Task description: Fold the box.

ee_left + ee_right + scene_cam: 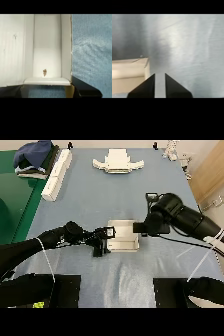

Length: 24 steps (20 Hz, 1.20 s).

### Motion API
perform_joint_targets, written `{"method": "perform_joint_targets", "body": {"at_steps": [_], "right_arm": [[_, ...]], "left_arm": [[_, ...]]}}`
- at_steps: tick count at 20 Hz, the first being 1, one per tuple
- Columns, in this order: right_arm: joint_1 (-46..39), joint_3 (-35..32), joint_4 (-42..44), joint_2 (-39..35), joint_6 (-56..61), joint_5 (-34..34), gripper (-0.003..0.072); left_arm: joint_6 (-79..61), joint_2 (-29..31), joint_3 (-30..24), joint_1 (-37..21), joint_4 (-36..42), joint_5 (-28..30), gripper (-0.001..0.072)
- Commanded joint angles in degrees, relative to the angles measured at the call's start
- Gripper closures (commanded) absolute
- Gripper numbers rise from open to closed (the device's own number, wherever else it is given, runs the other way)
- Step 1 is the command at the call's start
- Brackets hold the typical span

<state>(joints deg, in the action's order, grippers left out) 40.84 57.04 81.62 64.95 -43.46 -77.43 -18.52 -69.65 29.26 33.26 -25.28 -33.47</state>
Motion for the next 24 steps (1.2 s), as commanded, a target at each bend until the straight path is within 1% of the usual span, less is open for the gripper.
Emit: {"method": "perform_joint_targets", "body": {"at_steps": [1, 2, 3, 4, 5, 6, 7, 8, 9, 10, 12, 14, 17, 21, 22, 24], "right_arm": [[-11.7, 0.9, 1.9, -0.5, -9.5, -1.2, 0.0546], [-16.7, 0.9, 5.9, 1.0, -14.8, 0.2, 0.0631], [-21.4, 0.9, 10.5, 2.9, -20.0, 2.3, 0.0655], [-26.3, 0.9, 17.2, 5.5, -26.6, 4.7, 0.0679], [-30.7, 0.9, 25.5, 8.3, -33.2, 6.3, 0.0682], [-35.1, 0.9, 36.7, 11.6, -40.4, 7.0, 0.0683], [-38.8, 1.0, 48.2, 15.2, -48.2, 6.5, 0.0683], [-41.2, 1.0, 57.2, 18.5, -54.3, 4.7, 0.0683], [-42.6, 1.2, 63.1, 21.4, -58.6, 2.6, 0.0684], [-43.0, 1.9, 65.9, 24.4, -61.4, -0.1, 0.0684], [-42.1, 3.6, 66.5, 29.0, -64.7, -5.2, 0.0684], [-40.0, 4.5, 67.2, 31.2, -68.4, -7.4, 0.0684], [-36.3, 4.7, 67.4, 31.3, -73.5, -8.3, 0.0684], [-32.9, 4.7, 67.3, 30.9, -79.4, -14.6, 0.0685], [-32.2, 4.4, 67.3, 30.4, -80.3, -16.5, 0.0685], [-30.6, 2.5, 67.0, 27.4, -83.1, -16.6, 0.0684]], "left_arm": [[0.0, 0.0, 0.0, 0.0, 0.0, 0.0, 0.0292], [0.0, 0.0, 0.0, 0.0, 0.0, 0.0, 0.0292], [0.0, 0.0, 0.0, 0.0, 0.0, 0.0, 0.0292], [0.0, 0.0, 0.0, 0.0, 0.0, 0.0, 0.0292], [0.0, 0.0, 0.0, 0.0, 0.0, 0.0, 0.0292], [0.0, 0.0, 0.0, 0.0, 0.0, 0.0, 0.0292], [0.0, 0.0, 0.0, 0.0, 0.0, 0.0, 0.0292], [0.0, 0.0, 0.0, 0.0, 0.0, 0.0, 0.0292], [0.0, 0.0, 0.0, 0.0, 0.0, 0.0, 0.0292], [0.0, 0.0, 0.0, 0.0, 0.0, 0.0, 0.0291], [0.0, 0.0, 0.0, 0.0, 0.0, 0.0, 0.0292], [0.0, 0.0, 0.0, 0.0, 0.0, 0.0, 0.0292], [0.0, 0.0, 0.0, 0.0, 0.0, 0.0, 0.0292], [0.0, 0.0, 0.0, 0.0, 0.0, 0.0, 0.0292], [0.0, 0.0, 0.0, 0.0, 0.0, 0.0, 0.0292], [0.0, 0.0, 0.0, 0.0, 0.0, 0.0, 0.0291]]}}
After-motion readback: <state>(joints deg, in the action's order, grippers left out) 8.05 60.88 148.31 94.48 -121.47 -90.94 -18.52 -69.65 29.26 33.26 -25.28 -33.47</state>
